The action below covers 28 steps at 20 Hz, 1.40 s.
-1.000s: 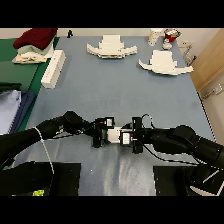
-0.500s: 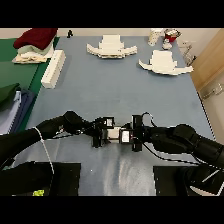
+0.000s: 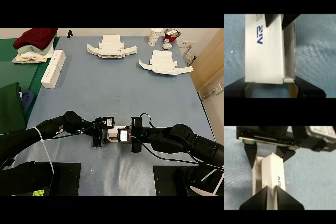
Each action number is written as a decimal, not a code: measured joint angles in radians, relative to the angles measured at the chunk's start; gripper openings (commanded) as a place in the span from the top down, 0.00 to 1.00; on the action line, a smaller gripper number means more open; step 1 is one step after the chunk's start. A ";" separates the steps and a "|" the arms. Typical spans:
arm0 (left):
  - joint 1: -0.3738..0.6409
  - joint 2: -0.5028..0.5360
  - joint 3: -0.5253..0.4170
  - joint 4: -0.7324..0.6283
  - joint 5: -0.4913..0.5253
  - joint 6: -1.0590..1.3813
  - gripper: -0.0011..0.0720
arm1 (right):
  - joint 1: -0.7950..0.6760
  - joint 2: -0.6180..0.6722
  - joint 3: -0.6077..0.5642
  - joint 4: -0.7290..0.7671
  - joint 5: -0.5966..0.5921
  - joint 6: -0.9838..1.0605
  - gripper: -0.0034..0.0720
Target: Fold the box.
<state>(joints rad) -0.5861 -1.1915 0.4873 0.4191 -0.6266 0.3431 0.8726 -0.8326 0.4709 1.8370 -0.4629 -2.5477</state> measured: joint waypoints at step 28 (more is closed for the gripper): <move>0.000 0.000 0.000 0.001 -0.003 0.000 0.36 | -0.007 0.212 -0.114 0.321 0.101 0.261 0.89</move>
